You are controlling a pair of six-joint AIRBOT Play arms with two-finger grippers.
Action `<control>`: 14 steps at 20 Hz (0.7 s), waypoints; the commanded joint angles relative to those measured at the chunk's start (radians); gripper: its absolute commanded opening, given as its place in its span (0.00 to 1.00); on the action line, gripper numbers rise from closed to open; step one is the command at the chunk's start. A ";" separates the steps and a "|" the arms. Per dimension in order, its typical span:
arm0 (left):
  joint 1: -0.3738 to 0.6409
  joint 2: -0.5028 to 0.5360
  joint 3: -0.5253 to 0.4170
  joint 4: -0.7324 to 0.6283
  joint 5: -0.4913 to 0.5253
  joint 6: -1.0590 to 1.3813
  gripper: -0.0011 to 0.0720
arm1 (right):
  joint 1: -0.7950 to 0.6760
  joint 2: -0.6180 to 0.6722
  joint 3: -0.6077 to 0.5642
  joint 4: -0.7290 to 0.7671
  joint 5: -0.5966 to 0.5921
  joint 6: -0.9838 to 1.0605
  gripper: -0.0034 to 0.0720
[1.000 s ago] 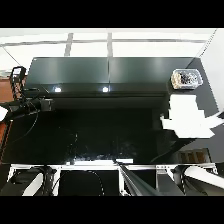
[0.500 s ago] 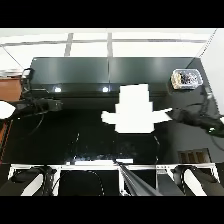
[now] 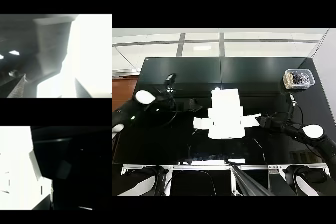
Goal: Fold the box and place the chain.
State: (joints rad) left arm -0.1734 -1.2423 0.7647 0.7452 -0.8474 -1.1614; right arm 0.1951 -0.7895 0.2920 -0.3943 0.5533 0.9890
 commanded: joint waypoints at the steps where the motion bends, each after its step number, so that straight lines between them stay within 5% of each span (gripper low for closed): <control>1: -0.007 -0.206 0.121 -0.200 -0.165 0.188 0.99 | 0.038 0.001 -0.006 0.009 -0.034 0.008 0.07; 8: -0.045 -0.504 0.357 -0.262 -0.486 0.410 0.93 | 0.038 0.001 -0.006 0.008 -0.024 0.007 0.07; 11: -0.045 -0.581 0.438 -0.230 -0.660 0.502 0.75 | 0.038 0.001 -0.006 0.000 -0.014 0.007 0.07; 13: -0.050 -0.607 0.479 -0.179 -0.670 0.521 0.67 | 0.038 0.001 -0.006 -0.008 -0.010 0.007 0.07; 14: -0.055 -0.613 0.493 -0.179 -0.688 0.563 0.51 | 0.038 0.001 -0.006 -0.008 -0.007 0.007 0.07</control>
State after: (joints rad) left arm -0.2203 -1.8076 1.1976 0.5369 -1.4296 -0.6945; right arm 0.2321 -0.7887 0.2871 -0.3935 0.5385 0.9955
